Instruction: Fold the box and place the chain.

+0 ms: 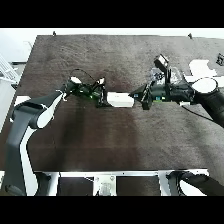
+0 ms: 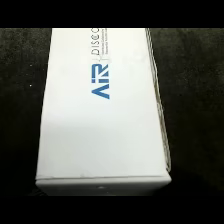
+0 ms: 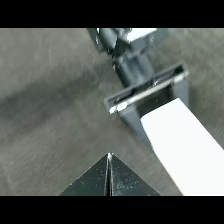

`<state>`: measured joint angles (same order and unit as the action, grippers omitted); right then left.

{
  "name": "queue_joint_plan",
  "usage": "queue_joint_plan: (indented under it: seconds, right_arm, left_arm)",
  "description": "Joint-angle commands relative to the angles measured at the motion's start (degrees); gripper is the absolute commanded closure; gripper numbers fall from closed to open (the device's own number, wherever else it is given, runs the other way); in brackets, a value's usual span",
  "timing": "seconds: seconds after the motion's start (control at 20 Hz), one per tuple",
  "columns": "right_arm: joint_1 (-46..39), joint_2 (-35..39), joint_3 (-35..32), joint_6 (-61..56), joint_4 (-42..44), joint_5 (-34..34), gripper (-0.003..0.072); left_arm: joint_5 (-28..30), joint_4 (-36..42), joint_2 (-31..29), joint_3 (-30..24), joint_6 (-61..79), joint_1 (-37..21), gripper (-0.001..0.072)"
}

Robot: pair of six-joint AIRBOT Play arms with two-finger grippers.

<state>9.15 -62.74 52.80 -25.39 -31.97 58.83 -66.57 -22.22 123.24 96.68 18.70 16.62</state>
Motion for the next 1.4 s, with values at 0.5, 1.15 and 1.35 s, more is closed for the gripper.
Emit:
queue_joint_plan:
  seconds: [0.5,1.15,1.35]
  right_arm:
    - [-0.7,1.9,-3.1,-1.7,0.1,-1.4,0.068]
    - [-0.7,1.7,-4.9,-1.7,0.4,-1.4,0.068]
    - [-0.6,1.7,-5.9,-1.7,1.7,-1.4,0.068]
  left_arm:
    - [20.9,-4.5,-27.7,0.1,-28.0,-17.7,0.0694]
    - [45.9,-19.8,-27.2,-14.1,-50.2,-34.3,0.0692]
    - [44.0,-19.6,-23.0,-14.9,-51.1,-34.6,0.0692]
